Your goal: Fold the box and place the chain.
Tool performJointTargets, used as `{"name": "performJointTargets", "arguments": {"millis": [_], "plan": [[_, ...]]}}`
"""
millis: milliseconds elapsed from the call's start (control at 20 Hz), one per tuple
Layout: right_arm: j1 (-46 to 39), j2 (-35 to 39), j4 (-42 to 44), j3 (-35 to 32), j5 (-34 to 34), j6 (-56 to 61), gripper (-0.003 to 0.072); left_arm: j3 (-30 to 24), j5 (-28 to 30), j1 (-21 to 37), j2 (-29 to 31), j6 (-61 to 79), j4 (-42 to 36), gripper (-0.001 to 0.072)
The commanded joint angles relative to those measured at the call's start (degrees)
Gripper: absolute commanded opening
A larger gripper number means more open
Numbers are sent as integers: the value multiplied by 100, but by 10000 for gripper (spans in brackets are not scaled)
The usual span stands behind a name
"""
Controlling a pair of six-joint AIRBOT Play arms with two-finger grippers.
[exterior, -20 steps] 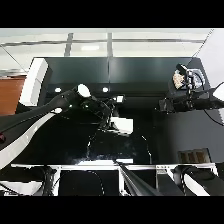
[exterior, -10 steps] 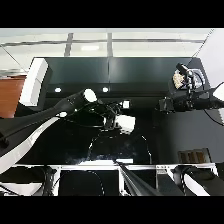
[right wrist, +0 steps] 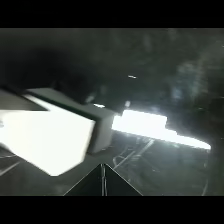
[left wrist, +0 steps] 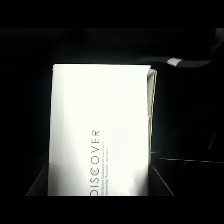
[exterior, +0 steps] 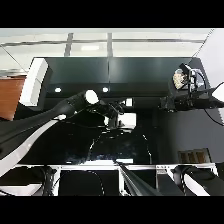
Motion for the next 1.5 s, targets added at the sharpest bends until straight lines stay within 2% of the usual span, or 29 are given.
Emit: {"name": "performJointTargets", "arguments": {"millis": [0, 200, 300, 400, 550, 650, 800, 1000, 1100, 1200, 1350, 1450], "plan": [[0, 4, -330, -2, -24, 245, 15, 7, -79, 450, 699, -2055, 1235, 283], [0, 4, -348, -2, -39, 245, 15, -2, -1069, 1755, 1534, -4516, 2643, 283], [0, 4, -352, -2, -42, 245, 14, -105, -1628, 2599, 1801, -5331, 2820, 284], [0, 4, -352, -2, -52, 243, 15, -525, -1832, 3464, 2144, -5574, 2798, 287], [0, 4, -354, -2, -57, 238, 15, -1504, -1764, 4732, 2769, -5576, 2785, 292], [2, 4, -345, -2, -96, 243, 15, -2015, -1519, 5497, 2953, -5556, 2787, 293], [2, 4, -343, -2, -157, 243, 15, -2487, -1064, 6118, 2962, -5357, 2855, 293], [2, 4, -348, -2, -133, 240, 15, -2457, -752, 6531, 2964, -5230, 3517, 293], [2, 4, -348, -2, -136, 243, 15, -2457, -739, 6911, 2964, -5213, 3814, 293], [2, 4, -348, -2, -146, 243, 15, -2450, -695, 7425, 2966, -4924, 3757, 293], [2, 4, -302, -2, -179, 289, 15, -2452, -608, 8183, 2964, -4402, 3174, 293], [2, 4, -258, -2, -179, 365, 14, -2452, -372, 8432, 2964, -3692, 2269, 293]]}}
